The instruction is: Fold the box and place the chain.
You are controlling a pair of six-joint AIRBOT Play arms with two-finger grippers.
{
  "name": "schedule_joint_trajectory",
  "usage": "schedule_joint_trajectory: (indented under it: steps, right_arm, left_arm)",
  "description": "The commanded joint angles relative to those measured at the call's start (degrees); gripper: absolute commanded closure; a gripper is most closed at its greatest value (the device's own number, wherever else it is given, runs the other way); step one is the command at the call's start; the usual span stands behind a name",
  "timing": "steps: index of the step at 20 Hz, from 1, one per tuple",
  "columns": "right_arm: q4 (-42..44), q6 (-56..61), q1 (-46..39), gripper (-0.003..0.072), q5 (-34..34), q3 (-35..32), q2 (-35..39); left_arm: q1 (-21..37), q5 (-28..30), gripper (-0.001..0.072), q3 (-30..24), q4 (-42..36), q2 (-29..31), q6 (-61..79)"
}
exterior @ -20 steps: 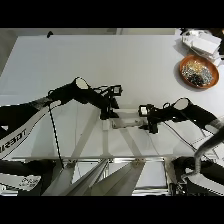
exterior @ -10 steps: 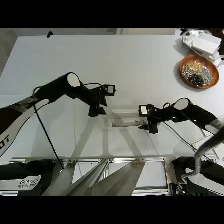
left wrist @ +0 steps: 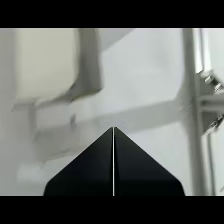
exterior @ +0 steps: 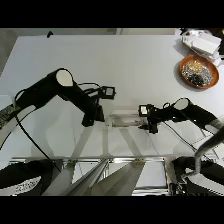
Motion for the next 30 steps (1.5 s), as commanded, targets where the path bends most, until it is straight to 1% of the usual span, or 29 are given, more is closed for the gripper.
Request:
schedule_joint_trajectory:
  steps: [1, 2, 3, 5, 6, 8, 9, 10, 12, 15, 18, 21, 23, 25, 27, 30]
  right_arm:
    - [0.00, -0.02, -0.02, 0.0368, 0.00, 0.04, 0.04]
    - [0.00, -0.02, -0.02, 0.0368, 0.00, 0.07, 0.04]
    - [-0.02, -0.02, -0.02, 0.0368, 0.02, 0.07, 0.04]
    - [-0.02, -0.02, -0.02, 0.0368, 0.00, 0.07, 0.04]
    - [0.00, -0.02, -0.02, 0.0368, 0.00, 0.04, 0.04]
    - [0.00, -0.02, -0.02, 0.0368, 0.00, 0.07, 0.04]
    - [-0.02, -0.02, -0.02, 0.0368, 0.02, 0.07, 0.04]
    - [0.00, -0.02, -0.02, 0.0368, 0.00, 0.04, 0.04]
    - [-0.02, -0.02, -0.02, 0.0368, 0.00, 0.07, 0.04]
    - [0.00, -0.02, -0.02, 0.0368, 0.02, 0.07, 0.04]
    - [0.00, -0.02, -0.02, 0.0368, 0.02, 0.07, 0.02]
    - [-0.02, -0.02, -0.02, 0.0368, 0.00, 0.07, 0.04]
    - [-0.02, -0.02, -0.02, 0.0368, 0.00, 0.07, 0.04]
    - [0.00, -0.02, -0.02, 0.0368, 0.00, 0.07, 0.04]
    - [0.00, -0.02, -0.02, 0.0368, 0.00, 0.04, 0.02]
    - [0.00, -0.02, -0.02, 0.0368, 0.00, 0.04, 0.04]
  left_arm:
    - [-8.52, 7.21, 0.0706, -0.31, -8.20, -0.55, -1.07]
    - [-10.21, 12.63, 0.0706, -0.31, -9.51, -1.03, -1.14]
    - [-11.32, 19.56, 0.0706, -0.31, -9.84, -1.40, -2.97]
    - [-11.39, 32.87, 0.0707, -0.31, -9.88, -1.92, -10.60]
    - [-10.78, 38.47, 0.0707, -0.31, -9.81, -2.19, -14.58]
    - [-9.33, 45.92, 0.0707, -0.33, -9.73, -3.13, -19.67]
    - [-8.61, 47.71, 0.0707, -0.33, -9.51, -3.93, -21.59]
    - [-7.87, 47.95, 0.0707, -0.33, -9.31, -4.90, -22.75]
    - [-6.86, 45.81, 0.0707, -0.33, -9.18, -7.34, -22.99]
    - [-7.04, 43.87, 0.0707, -0.33, -9.33, -10.56, -22.97]
    - [-7.10, 43.69, 0.0707, -0.31, -9.57, -12.20, -22.88]
    - [-6.93, 43.74, 0.0706, -0.31, -9.60, -12.33, -22.32]
    - [-6.93, 43.67, 0.0706, -0.31, -9.60, -11.23, -21.75]
    - [-6.84, 42.99, 0.0706, -0.31, -8.44, -8.39, -19.69]
    - [-6.32, 41.05, 0.0706, -0.31, -3.48, -4.61, -19.76]
    - [-4.24, 36.17, 0.0708, -0.31, 6.51, 1.44, -19.71]
